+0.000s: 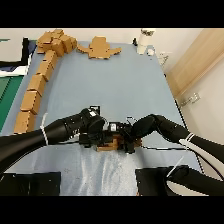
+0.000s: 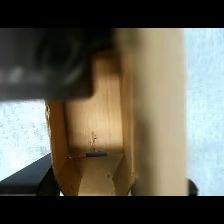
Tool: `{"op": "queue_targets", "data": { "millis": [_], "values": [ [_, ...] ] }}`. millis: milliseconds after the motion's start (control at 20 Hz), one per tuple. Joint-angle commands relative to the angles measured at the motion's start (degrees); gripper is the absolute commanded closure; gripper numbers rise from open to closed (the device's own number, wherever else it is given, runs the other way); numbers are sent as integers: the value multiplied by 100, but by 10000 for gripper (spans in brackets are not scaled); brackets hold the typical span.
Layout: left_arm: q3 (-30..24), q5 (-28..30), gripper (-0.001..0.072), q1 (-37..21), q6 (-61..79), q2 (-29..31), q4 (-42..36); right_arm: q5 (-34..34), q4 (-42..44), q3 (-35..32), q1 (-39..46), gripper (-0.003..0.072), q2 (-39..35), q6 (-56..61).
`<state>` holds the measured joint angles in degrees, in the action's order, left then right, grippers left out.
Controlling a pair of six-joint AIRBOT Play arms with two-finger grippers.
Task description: Fold the box.
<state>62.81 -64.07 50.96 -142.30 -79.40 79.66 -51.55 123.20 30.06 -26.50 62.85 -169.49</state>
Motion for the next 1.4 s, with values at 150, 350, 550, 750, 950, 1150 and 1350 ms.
{"op": "queue_targets", "data": {
  "millis": [150, 350, 550, 750, 950, 1150, 1350],
  "values": [
    [118, -719, 234, -463, 527, 201, -914, 2, -2, -2, -2, 240, 2, -4],
    [118, -1196, 235, -649, 1058, 201, -1405, 2, -2, -2, -2, 240, 2, -4],
    [118, -1753, 235, -831, 1486, 201, -1589, 2, -2, -2, -2, 240, 2, -4],
    [118, -2186, 237, -1141, 2203, 201, -1794, 2, -2, -2, -2, 240, 2, -4],
    [116, -2240, 695, -1399, 3832, 201, -1829, 2, -2, -2, -2, 239, 2, -4],
    [107, -1700, 696, -1425, 5963, 201, -1779, 2, -2, -2, -2, 240, 2, -4],
    [31, -1110, 698, -1558, 8037, 216, -1991, 2, -2, -2, -2, 239, 2, -4]
  ]
}}
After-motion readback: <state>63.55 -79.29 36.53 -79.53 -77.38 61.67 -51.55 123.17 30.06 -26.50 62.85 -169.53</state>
